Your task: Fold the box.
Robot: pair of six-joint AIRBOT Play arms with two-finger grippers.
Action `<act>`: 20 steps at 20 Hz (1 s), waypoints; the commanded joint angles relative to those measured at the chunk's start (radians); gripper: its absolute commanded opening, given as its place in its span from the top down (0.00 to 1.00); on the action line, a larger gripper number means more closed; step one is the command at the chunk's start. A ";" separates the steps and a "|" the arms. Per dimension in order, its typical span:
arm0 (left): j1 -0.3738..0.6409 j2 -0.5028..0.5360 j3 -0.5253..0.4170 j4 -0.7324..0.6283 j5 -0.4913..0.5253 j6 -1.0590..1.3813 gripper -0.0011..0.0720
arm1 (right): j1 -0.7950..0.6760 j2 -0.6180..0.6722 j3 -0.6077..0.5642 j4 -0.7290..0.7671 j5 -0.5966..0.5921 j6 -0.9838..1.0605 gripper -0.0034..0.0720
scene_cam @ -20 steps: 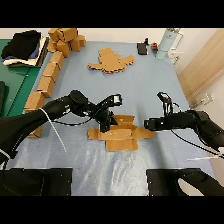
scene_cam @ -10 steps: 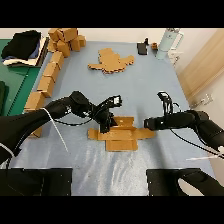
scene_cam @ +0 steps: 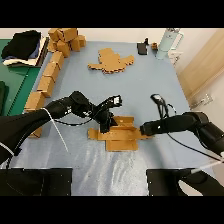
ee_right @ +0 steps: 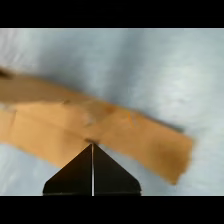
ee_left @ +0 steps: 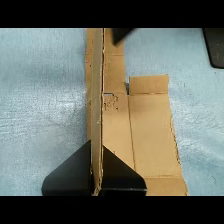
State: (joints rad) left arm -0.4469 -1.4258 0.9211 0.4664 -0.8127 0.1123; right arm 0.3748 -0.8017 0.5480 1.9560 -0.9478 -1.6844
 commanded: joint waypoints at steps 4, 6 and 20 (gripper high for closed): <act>0.000 0.000 -0.001 0.002 0.001 0.000 0.97 | 0.563 0.074 -0.025 -0.337 -0.068 0.248 0.95; 0.000 0.000 -0.001 0.002 0.001 0.000 0.97 | 0.753 0.064 -0.055 -0.481 -0.065 0.319 0.92; 0.000 0.000 -0.001 0.002 0.001 0.000 0.97 | 0.852 -0.143 -0.090 -1.014 0.174 0.457 0.37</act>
State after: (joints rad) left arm -0.4469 -1.4258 0.9207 0.4679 -0.8116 0.1123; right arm 1.2236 -0.9302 0.4583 1.0264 -0.8207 -1.2694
